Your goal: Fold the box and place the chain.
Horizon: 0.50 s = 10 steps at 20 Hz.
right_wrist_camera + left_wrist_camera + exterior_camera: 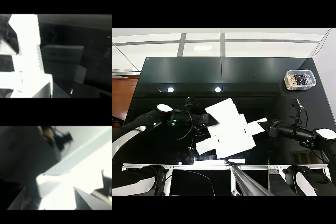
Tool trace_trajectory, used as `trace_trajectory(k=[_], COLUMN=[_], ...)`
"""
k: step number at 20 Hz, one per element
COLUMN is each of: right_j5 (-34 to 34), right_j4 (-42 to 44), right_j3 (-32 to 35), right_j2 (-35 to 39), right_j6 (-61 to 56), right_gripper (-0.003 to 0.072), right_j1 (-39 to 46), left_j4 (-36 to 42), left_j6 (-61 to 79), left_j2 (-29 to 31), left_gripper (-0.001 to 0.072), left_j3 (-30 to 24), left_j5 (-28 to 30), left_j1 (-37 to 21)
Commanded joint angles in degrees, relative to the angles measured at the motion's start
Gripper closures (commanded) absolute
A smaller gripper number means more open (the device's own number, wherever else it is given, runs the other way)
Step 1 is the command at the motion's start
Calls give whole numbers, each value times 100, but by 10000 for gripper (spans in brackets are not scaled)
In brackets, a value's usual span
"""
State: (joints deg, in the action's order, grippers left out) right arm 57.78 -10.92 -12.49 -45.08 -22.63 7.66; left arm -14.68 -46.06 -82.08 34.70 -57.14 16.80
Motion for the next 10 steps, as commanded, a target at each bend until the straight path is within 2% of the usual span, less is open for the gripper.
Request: trace_trajectory(k=[1, 2, 3, 4, 5, 6, 7, 8, 9, 10], right_j5=[31, 37, 44, 44, 46, 42, 28, -42, -164, -315], right_j4=[-15, -13, -15, -15, -15, -20, -50, -188, -452, -608], right_j3=[2, 2, 2, 2, 2, 2, 2, -2, -7, -7], right_j2=[7, 7, 7, 7, 7, 7, 7, 7, 7, 7], right_j6=[-11, -13, -13, -13, -17, -20, -13, -7, -42, -326], right_gripper=[666, 666, 666, 666, 666, 666, 665, 664, 640, 309], right_j1=[-7, -7, -7, -7, -7, -7, -7, -7, 4, 35], left_j4=[208, 205, 168, 131, 66, -46, -142, -229, -291, -332], left_j6=[1244, 1480, 1657, 1762, 1823, 1875, 1882, 1888, 1893, 1915], left_j2=[-601, -675, -750, -817, -872, -894, -894, -894, -894, -894], left_gripper=[30, 62, 155, 191, 314, 512, 630, 678, 678, 679], left_j3=[365, 437, 509, 573, 632, 675, 706, 741, 763, 785], left_j5=[-994, -1134, -1287, -1427, -1550, -1606, -1650, -1714, -1808, -1875], left_j1=[2, 2, -2, 0, -2, 0, -2, 0, 0, 0])
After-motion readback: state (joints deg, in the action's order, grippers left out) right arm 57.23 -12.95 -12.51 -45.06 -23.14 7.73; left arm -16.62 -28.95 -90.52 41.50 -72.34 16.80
